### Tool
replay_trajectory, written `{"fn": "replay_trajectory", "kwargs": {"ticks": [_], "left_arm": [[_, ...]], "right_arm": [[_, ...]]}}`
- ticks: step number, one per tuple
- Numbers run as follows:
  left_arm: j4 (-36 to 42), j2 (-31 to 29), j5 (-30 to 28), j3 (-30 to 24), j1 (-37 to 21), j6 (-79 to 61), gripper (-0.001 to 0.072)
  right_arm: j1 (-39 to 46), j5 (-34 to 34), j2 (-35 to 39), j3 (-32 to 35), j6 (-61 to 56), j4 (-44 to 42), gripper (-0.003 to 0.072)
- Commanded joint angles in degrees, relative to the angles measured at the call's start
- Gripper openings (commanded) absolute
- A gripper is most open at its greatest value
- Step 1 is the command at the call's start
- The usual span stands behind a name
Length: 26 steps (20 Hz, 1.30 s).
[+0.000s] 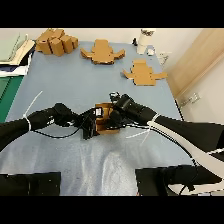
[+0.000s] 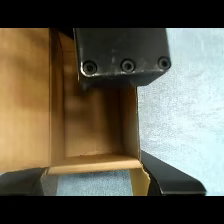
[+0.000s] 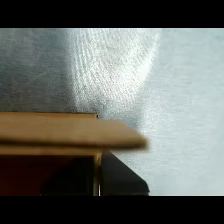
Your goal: Fold the box.
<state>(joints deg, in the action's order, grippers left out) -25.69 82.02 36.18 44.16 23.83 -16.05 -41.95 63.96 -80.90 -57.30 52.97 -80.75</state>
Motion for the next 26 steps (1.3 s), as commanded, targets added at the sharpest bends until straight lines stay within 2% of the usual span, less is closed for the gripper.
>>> {"fn": "replay_trajectory", "kwargs": {"ticks": [1,2,7,12,13,16,17,18,20,22,23,24,26], "left_arm": [[0.02,0.0,-0.07,0.07,0.02,0.07,0.0529],[0.02,0.0,-0.07,0.07,0.02,0.07,0.0529],[0.02,0.0,-0.07,0.07,0.02,0.07,0.0529],[0.02,0.0,-0.07,0.07,0.02,0.07,0.0529],[0.02,0.0,-0.07,0.07,0.02,0.07,0.0529],[0.02,0.0,-0.07,0.07,0.02,0.07,0.0529],[0.02,0.0,-0.07,0.07,0.02,0.07,0.0529],[0.02,0.0,-0.07,0.07,0.02,0.07,0.0529],[0.02,0.0,-0.07,0.07,0.02,0.07,0.0529],[0.02,0.0,-0.07,0.07,0.02,0.07,0.0529],[0.02,0.0,-0.07,0.07,0.02,0.07,0.0529],[0.02,0.0,-0.07,0.07,0.02,0.07,0.0529],[0.02,0.0,-0.07,0.07,0.02,0.07,0.0529]], "right_arm": [[-0.26,0.46,0.0,0.0,0.57,-2.82,0.0334],[-0.26,0.7,0.26,0.0,0.61,-3.3,0.053],[-0.15,1.84,5.97,0.0,0.59,-4.76,0.0533],[3.26,8.81,15.04,0.0,1.07,-4.52,0.0497],[4.92,8.74,16.55,0.0,1.81,-4.52,0.0465],[14.4,7.43,17.49,0.09,6.14,-5.09,0.01],[18.4,5.86,16.46,0.13,9.11,-6.8,0.002],[23.21,2.69,14.64,0.13,13.79,-11.06,0.0009],[32.96,-3.87,9.18,0.11,30.71,-29.18,0.0003],[40.33,-4.83,2.05,0.04,47.95,-52.24,0.0003],[42.23,-4.15,-1.18,0.0,54.9,-60.98,0.0003],[43.15,-2.58,-4.33,-0.55,61.07,-67.38,0.0002],[42.47,1.92,-9.4,-3.39,66.49,-70.31,0.0002]]}}
